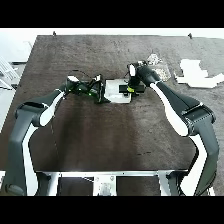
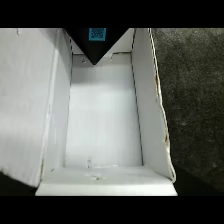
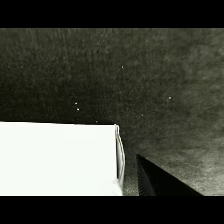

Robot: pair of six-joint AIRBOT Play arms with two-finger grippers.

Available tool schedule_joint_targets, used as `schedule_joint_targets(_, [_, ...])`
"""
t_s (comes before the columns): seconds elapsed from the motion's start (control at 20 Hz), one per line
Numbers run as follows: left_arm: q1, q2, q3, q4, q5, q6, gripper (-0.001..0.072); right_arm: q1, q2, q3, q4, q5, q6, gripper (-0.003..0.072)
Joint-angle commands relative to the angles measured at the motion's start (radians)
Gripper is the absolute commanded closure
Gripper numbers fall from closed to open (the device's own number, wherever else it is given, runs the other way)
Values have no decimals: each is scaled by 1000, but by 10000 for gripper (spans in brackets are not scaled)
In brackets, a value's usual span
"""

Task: Fold the box and place the chain.

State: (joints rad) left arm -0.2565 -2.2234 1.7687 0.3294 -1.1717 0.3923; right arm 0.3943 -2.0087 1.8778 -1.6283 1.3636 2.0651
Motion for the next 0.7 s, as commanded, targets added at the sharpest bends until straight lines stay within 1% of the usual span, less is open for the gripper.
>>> schedule_joint_targets(0.0, [1,0,0,0,2,0,343,-3,25,12,-3,-1,-20,275])
schedule_joint_targets(0.05, [1,0,0,0,2,0,343,-3,40,11,-2,3,-32,255])
schedule_joint_targets(0.15, [1,0,0,0,2,0,343,-3,82,11,0,24,-66,246])
schedule_joint_targets(0.25, [1,0,0,0,2,1,343,-3,136,11,5,27,-96,246])
schedule_joint_targets(0.4, [1,0,0,0,1,0,343,-7,234,11,-6,26,-208,248])
schedule_joint_targets(0.55, [1,0,0,0,2,0,344,-66,304,11,-105,16,-272,247])
schedule_joint_targets(0.65, [1,0,0,0,1,0,343,-147,305,8,-124,-47,-297,250])
